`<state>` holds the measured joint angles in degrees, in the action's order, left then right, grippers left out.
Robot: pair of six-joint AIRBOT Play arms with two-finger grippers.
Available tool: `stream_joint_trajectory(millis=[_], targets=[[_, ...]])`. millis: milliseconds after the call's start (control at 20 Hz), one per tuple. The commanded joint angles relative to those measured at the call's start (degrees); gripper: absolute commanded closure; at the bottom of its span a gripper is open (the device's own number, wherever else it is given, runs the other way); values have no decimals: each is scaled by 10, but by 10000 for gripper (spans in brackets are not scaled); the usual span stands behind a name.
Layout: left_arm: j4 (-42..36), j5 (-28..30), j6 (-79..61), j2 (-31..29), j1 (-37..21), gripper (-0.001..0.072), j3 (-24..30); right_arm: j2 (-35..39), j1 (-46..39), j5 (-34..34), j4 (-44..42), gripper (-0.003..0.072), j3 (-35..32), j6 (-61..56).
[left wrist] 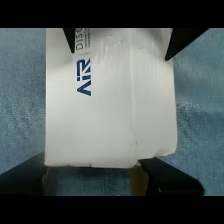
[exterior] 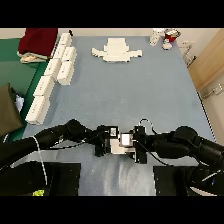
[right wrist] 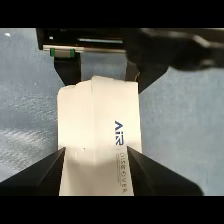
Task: Fold the box.
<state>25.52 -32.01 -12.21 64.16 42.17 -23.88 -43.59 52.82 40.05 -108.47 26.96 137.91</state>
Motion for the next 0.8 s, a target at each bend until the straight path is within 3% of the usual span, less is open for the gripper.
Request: stream_joint_trajectory(millis=[0, 200, 750], targets=[[0, 0, 0, 0, 0, 256, 0, 0, 19, -56, 46, 99, -13, 1], [0, 0, 0, 0, 0, 256, 0, -5, 19, -67, 85, 105, -13, 0], [0, 0, 0, 0, 0, 256, 0, 30, 19, -72, 70, 106, -12, 1]])
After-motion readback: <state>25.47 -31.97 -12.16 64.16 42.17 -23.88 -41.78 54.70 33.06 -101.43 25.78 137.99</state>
